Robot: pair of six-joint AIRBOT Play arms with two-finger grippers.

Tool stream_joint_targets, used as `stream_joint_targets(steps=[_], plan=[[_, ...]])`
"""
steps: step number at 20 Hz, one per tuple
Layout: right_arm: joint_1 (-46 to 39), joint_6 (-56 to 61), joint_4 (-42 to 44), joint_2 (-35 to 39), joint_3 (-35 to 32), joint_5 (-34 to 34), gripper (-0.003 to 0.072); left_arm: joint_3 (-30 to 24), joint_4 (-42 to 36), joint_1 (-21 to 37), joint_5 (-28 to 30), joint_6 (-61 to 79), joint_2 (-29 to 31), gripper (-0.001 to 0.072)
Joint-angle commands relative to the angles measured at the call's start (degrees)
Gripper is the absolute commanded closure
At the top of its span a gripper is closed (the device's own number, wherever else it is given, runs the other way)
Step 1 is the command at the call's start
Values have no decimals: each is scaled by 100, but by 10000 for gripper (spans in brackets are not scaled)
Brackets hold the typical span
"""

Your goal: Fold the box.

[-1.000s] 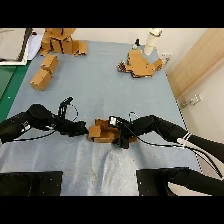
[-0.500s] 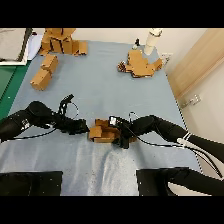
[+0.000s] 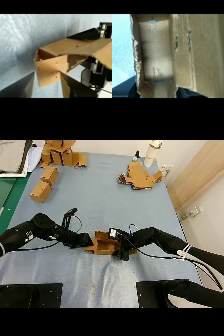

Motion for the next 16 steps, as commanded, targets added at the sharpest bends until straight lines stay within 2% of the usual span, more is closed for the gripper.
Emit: stream_joint_targets(steps=[1, 5, 12, 14, 16], plan=[[-2, 0, 0, 0, -2, 0, 187, 7, -28, -225, 129, -2, -105, 175], [-2, 0, 2, 0, -2, 0, 187, 9, -101, -229, 431, -2, -105, 175], [-2, 0, 2, 0, -2, 0, 187, 31, -188, -319, 546, 63, -103, 177], [-2, 0, 0, 0, -2, 0, 187, 66, 120, -431, 678, -326, -103, 178], [-2, 0, 0, 0, -2, 2, 187, 140, 953, -671, 682, -1056, -103, 177]])
